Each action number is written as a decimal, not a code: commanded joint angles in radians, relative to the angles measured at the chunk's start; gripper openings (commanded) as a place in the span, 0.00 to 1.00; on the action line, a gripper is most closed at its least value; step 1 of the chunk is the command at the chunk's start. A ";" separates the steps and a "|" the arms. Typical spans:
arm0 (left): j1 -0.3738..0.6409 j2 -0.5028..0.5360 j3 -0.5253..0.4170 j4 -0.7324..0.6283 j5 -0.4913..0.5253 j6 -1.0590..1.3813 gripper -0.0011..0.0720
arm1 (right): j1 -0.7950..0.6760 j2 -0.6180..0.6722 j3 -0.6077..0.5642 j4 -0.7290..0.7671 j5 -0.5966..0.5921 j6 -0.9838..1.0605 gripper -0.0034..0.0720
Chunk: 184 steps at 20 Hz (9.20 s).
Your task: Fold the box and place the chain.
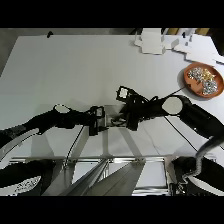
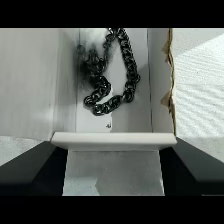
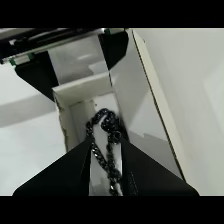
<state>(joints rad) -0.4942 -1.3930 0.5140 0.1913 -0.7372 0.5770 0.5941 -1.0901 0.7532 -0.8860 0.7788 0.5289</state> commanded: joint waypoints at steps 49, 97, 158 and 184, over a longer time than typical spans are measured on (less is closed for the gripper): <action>0.000 0.000 0.001 0.000 0.000 0.000 0.39 | -0.234 0.089 -0.063 -0.254 0.359 -0.296 0.06; 0.000 0.000 0.001 0.000 0.000 0.000 0.39 | -0.356 -0.045 -0.209 0.080 0.144 -0.404 0.34; 0.000 0.000 0.001 0.000 0.000 0.000 0.39 | -0.004 -0.070 0.019 0.100 0.057 -0.117 0.21; 0.000 0.000 0.001 0.000 0.000 0.000 0.39 | -0.379 -0.070 0.025 -0.182 0.282 0.038 0.34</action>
<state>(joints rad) -0.4942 -1.3930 0.5140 0.1913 -0.7372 0.5770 0.2188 -1.1080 0.7792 -1.1023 1.0466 0.6098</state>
